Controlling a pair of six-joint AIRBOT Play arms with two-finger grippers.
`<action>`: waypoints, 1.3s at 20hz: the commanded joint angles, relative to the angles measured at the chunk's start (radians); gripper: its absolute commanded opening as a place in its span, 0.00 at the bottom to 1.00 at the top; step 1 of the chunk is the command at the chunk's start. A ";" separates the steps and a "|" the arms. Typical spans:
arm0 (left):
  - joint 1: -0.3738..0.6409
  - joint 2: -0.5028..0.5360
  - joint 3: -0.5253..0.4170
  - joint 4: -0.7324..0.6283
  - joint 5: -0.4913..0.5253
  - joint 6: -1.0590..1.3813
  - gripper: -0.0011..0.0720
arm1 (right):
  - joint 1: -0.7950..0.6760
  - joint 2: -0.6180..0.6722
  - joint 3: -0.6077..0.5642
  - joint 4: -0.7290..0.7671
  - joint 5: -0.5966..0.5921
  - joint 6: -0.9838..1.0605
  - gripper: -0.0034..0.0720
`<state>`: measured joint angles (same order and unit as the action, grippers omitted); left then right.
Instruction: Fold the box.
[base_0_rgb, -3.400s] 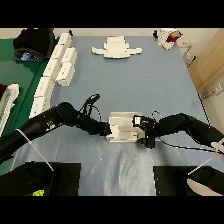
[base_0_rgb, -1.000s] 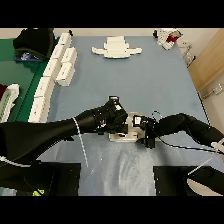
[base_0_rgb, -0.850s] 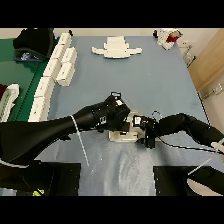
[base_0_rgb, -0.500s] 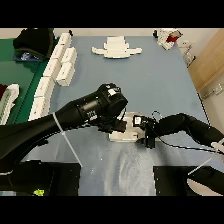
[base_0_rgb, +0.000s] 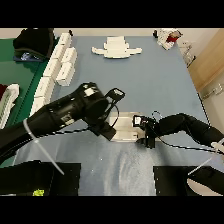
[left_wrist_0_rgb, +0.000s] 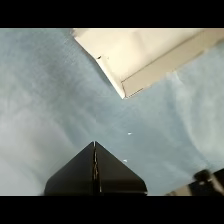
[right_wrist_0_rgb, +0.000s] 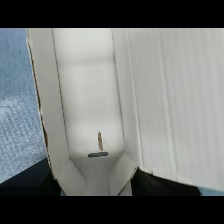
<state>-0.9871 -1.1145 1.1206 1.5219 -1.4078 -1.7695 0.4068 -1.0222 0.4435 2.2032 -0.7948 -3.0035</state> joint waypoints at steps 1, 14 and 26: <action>0.119 0.148 -0.175 -0.143 0.181 0.542 0.03 | 0.000 -0.001 0.001 0.000 0.000 0.000 0.72; 0.414 0.108 -0.572 -0.687 0.729 1.711 0.96 | 0.000 -0.001 0.001 0.000 0.000 0.000 0.72; 0.413 -0.003 -0.614 -1.005 0.743 1.970 0.96 | 0.000 -0.001 0.001 0.000 0.000 0.000 0.72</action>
<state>-0.5739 -1.1007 0.5091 0.5838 -0.6666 0.1425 0.4068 -1.0222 0.4435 2.2032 -0.7944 -3.0039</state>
